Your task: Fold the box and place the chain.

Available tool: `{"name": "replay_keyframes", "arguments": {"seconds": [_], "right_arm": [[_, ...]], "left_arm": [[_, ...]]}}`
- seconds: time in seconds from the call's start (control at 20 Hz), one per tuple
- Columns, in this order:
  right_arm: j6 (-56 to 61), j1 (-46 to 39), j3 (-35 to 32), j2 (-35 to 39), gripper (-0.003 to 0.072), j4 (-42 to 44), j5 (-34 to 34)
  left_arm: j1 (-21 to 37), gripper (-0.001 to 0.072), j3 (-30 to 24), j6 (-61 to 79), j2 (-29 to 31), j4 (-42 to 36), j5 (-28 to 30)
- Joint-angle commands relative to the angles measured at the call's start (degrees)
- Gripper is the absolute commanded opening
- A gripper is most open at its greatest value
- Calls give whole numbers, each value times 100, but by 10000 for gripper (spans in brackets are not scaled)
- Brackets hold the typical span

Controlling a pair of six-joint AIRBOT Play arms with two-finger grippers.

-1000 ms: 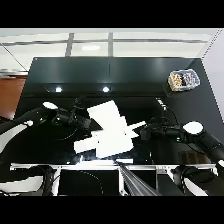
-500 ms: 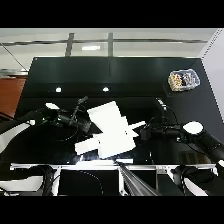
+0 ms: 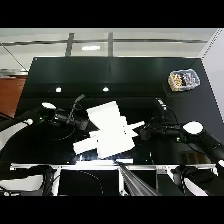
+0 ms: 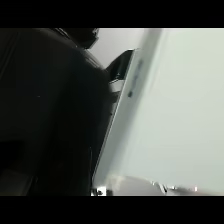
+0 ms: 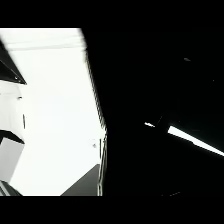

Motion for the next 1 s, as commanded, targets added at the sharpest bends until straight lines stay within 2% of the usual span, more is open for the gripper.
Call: {"name": "replay_keyframes", "arguments": {"seconds": [0.0,0.05,0.1,0.15,0.2,0.35,0.45,0.5,0.6,0.65,0.8,0.95], "right_arm": [[2,7,-2,4,44,-17,4],[4,-7,0,7,97,-17,13],[7,-57,31,7,315,-59,105],[7,-190,116,7,598,-229,334],[26,-391,269,7,709,-520,662],[345,-1167,1121,7,709,-1755,1902],[369,-1554,1768,7,709,-2448,2511],[367,-1639,1996,7,709,-2677,2610],[363,-1676,2223,7,710,-3171,2371],[363,-1674,2221,7,710,-3307,2168],[79,-1602,2221,7,710,-3150,1764],[-623,-1147,2214,-9,710,-3191,1657]], "left_arm": [[44,35,2,251,-4,7,-155],[44,35,2,306,-4,4,-155],[44,35,4,409,-4,4,-173],[44,35,9,525,-4,4,-179],[44,34,31,667,-4,4,-229],[22,31,162,1419,22,0,-638],[-129,29,260,1836,203,28,-662],[-249,28,284,1919,348,17,-634],[-577,28,258,2118,807,55,-413],[-767,28,208,2319,1062,173,-76],[-1268,31,-107,3263,1624,341,1679],[-1421,35,-146,3807,1550,350,2356]]}}
